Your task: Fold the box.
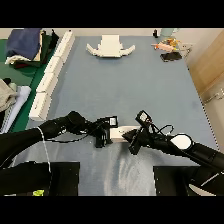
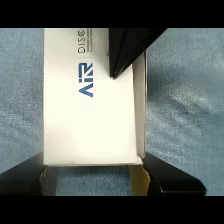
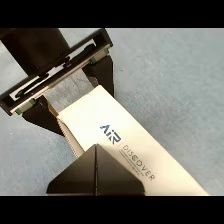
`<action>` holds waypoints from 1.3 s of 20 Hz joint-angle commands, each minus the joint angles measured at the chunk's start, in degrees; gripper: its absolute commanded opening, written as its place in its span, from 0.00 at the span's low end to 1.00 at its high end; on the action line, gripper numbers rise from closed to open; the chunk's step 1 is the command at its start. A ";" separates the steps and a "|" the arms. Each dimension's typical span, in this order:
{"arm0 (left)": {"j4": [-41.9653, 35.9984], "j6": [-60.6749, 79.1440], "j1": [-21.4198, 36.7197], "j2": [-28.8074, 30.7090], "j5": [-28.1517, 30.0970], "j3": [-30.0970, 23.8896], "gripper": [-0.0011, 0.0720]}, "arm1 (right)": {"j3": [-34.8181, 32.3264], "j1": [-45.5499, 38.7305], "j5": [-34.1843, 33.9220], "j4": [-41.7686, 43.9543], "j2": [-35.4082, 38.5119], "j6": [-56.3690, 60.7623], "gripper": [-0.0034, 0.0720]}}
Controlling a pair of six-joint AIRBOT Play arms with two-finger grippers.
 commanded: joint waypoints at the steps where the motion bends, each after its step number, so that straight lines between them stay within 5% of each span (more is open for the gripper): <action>1: 0.00 0.00 0.09 0.00 0.02 0.02 0.83 | -1.36 0.02 -0.85 0.11 -0.04 -0.11 0.05; 12: 0.00 0.00 0.09 0.00 0.00 0.02 0.83 | -1.44 0.02 -1.49 0.50 -1.44 -0.11 0.05; 26: -0.02 0.00 0.09 0.00 0.02 0.02 0.83 | -1.01 -0.02 -7.08 0.02 10.12 -0.13 0.05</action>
